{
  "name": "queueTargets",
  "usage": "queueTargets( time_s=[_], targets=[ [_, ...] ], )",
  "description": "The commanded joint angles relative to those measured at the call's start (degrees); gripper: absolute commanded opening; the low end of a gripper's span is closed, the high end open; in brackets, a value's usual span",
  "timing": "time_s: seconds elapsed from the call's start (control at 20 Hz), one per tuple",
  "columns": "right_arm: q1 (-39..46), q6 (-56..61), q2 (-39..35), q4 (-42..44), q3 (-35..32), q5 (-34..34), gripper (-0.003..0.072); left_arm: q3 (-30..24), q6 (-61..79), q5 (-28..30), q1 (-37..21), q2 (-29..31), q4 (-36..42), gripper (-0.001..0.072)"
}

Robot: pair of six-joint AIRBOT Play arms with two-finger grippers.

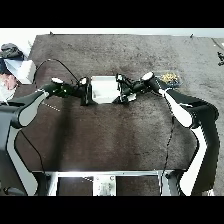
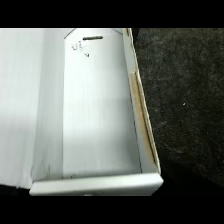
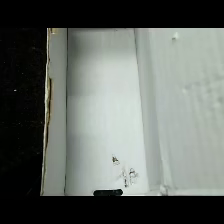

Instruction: Fold the box and place the chain.

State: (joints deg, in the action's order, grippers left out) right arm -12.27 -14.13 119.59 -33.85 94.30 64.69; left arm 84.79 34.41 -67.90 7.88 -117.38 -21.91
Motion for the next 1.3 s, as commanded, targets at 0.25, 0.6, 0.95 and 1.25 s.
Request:
queueTargets(
  time_s=[0.25,0.6,0.95,1.25],
  targets=[
    [0.0,0.0,0.0,0.0,0.0,0.0,0.0468,0.0,0.1,0.4,0.2,-0.1,-0.1,0.0701],
    [0.0,0.0,0.0,0.0,0.0,0.0,0.0468,0.0,0.1,-0.7,0.2,-0.8,0.3,0.0607],
    [0.0,0.0,0.0,0.0,0.0,0.0,0.0468,0.1,0.1,-1.8,-0.1,-0.9,2.4,0.0619],
    [0.0,0.0,0.0,0.0,0.0,0.0,0.0468,0.0,-0.6,-0.2,-0.1,-0.9,0.2,0.0617]
  ],
)
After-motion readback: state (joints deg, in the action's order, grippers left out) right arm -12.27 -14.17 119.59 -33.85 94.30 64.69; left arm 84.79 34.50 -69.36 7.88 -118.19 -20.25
